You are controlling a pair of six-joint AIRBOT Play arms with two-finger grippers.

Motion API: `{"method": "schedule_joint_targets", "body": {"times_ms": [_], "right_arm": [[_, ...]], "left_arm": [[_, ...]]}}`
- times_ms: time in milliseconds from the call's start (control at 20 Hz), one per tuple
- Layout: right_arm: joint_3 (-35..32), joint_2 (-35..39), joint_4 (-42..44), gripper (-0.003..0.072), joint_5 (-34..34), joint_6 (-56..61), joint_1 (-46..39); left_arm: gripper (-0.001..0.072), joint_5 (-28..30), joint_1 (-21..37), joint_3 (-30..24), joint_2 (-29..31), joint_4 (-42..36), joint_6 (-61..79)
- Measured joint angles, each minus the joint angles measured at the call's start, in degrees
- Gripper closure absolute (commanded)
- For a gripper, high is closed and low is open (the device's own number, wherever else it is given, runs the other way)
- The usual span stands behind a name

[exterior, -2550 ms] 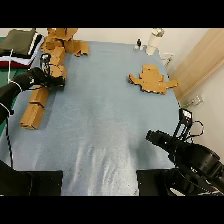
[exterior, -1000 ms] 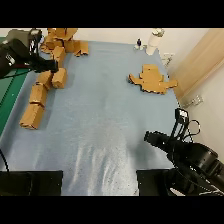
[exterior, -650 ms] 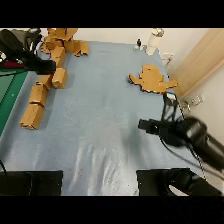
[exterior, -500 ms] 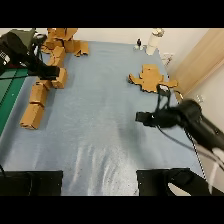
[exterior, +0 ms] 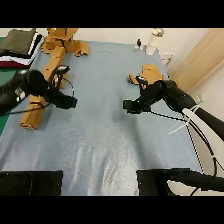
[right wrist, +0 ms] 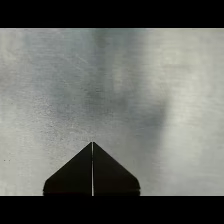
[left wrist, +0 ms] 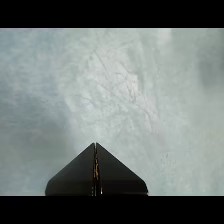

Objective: Fold the box.

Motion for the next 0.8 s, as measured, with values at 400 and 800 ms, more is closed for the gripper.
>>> {"method": "schedule_joint_targets", "body": {"times_ms": [400, 800], "right_arm": [[0.92, -2.75, 1.03, 0.0684, -0.33, -1.46, 0.66], [0.96, -2.95, 1.03, 0.0684, -0.66, -1.57, 0.66]], "left_arm": [[0.0699, 2.64, -3.58, -6.23, 3.30, -0.74, -2.21], [0.0699, 2.49, -3.96, -6.69, 3.54, -0.98, -2.43]]}}
